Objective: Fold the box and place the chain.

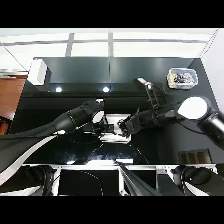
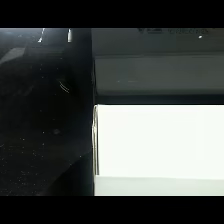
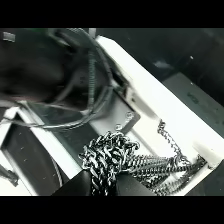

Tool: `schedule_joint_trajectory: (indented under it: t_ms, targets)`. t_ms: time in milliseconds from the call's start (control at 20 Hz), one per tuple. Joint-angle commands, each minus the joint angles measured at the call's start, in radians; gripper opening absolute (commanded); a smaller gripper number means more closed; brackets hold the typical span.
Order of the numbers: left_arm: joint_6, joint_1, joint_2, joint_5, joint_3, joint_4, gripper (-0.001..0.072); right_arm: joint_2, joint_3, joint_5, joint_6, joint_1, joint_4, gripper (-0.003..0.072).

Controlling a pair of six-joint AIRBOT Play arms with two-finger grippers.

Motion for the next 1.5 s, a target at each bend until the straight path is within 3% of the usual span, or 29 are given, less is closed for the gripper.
schedule_joint_trajectory:
  t_ms: [0,150,200,250,300,650,700,750,800,850,1050,1200,1300,1450]
  targets:
    - [0.000,0.001,-0.001,-0.008,0.001,-0.002,0.0030,-0.028,-0.072,-0.093,0.014,0.017,-0.016,0.0007]
    - [-0.015,0.001,-0.004,0.009,0.001,0.007,0.0029,-0.047,-0.072,-0.126,0.014,0.016,-0.038,0.0009]
    - [-0.031,0.001,-0.007,0.010,0.001,0.008,0.0029,-0.048,-0.072,-0.126,0.014,0.015,-0.037,0.0080]
    - [-0.037,0.000,-0.011,0.010,0.001,0.006,0.0029,-0.048,-0.072,-0.126,0.016,0.015,-0.037,0.0318]
    - [-0.037,0.000,-0.014,0.010,0.001,0.005,0.0029,-0.048,-0.072,-0.126,0.015,0.014,-0.037,0.0398]
    - [-0.072,0.001,-0.019,0.032,0.001,0.003,0.0032,0.016,-0.010,0.022,0.013,-0.179,-0.039,0.0398]
    - [-0.072,0.001,-0.018,0.031,0.002,0.000,0.0071,0.040,-0.010,0.031,0.013,-0.213,-0.046,0.0398]
    - [-0.072,0.000,-0.018,0.027,0.006,0.000,0.0269,0.063,-0.010,0.041,0.013,-0.247,-0.057,0.0398]
    - [-0.070,0.001,-0.017,0.016,0.016,0.000,0.0549,0.079,-0.010,0.053,0.013,-0.277,-0.060,0.0398]
    - [-0.040,0.001,-0.016,-0.001,0.034,0.002,0.0639,0.092,-0.010,0.065,0.013,-0.304,-0.059,0.0398]
    - [0.312,0.001,0.005,-0.163,0.141,0.027,0.0632,0.107,-0.010,0.101,0.013,-0.347,-0.060,0.0398]
    - [0.421,0.002,0.124,-0.257,0.152,0.186,0.0632,0.107,-0.010,0.119,0.014,-0.347,-0.063,0.0398]
    - [0.493,0.030,0.234,-0.286,0.127,0.275,0.0632,0.107,-0.010,0.126,0.014,-0.346,-0.077,0.0398]
    - [0.670,0.196,0.394,-0.256,0.014,0.139,0.0632,0.107,-0.010,0.124,0.014,-0.347,-0.082,0.0398]
